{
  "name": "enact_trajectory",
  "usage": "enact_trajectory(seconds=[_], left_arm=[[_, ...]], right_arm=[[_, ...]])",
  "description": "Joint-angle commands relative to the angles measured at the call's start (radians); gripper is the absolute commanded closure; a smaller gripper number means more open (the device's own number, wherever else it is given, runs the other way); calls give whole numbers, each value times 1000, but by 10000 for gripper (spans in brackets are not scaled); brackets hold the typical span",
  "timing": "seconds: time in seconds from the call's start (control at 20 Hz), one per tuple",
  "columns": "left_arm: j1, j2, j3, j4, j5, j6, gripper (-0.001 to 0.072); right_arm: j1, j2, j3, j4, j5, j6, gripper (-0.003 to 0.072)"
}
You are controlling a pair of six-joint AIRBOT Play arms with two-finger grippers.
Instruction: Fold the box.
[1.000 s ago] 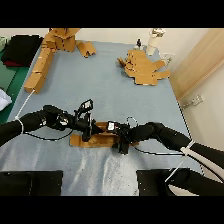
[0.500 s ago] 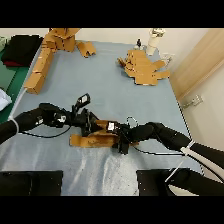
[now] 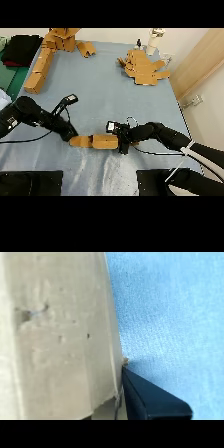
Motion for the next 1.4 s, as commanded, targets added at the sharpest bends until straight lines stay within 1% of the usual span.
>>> enact_trajectory(seconds=[0.0,0.1,0.15,0.2,0.25,0.35,0.4,0.5,0.65,0.75,0.85,1.0,1.15,1.25,1.35], left_arm=[[-51,35,-33,97,-191,-493,699],[-148,35,-91,11,-168,-598,699],[-206,35,-119,-68,-121,-611,699],[-261,35,-142,-150,-51,-609,699],[-317,35,-161,-219,47,-605,699],[-401,33,-179,-298,270,-605,699],[-426,29,-179,-341,367,-588,699],[-448,11,-179,-482,535,-468,699],[-447,-11,-179,-689,724,-261,699],[-447,-11,-179,-778,821,-165,699],[-447,-13,-179,-815,891,-137,699],[-447,-30,-178,-814,959,-134,699],[-447,-97,-159,-803,948,-116,699],[-447,-154,-127,-801,913,-83,699],[-445,-181,-94,-775,912,-58,700]], right_arm=[[1,-1,0,0,0,0,227],[1,-1,0,0,0,0,227],[1,-1,0,0,0,0,227],[1,-1,0,0,0,0,227],[1,-1,0,0,0,0,227],[1,-1,0,0,0,0,227],[1,-1,0,0,0,0,227],[1,-1,0,0,0,0,227],[3,-1,0,0,0,0,227],[4,-1,0,0,-3,0,227],[4,-1,0,1,-4,0,227],[4,-1,0,1,-4,0,228],[4,-1,0,1,-4,0,227],[4,-1,0,1,-5,0,227],[4,-1,0,1,-4,0,226]])
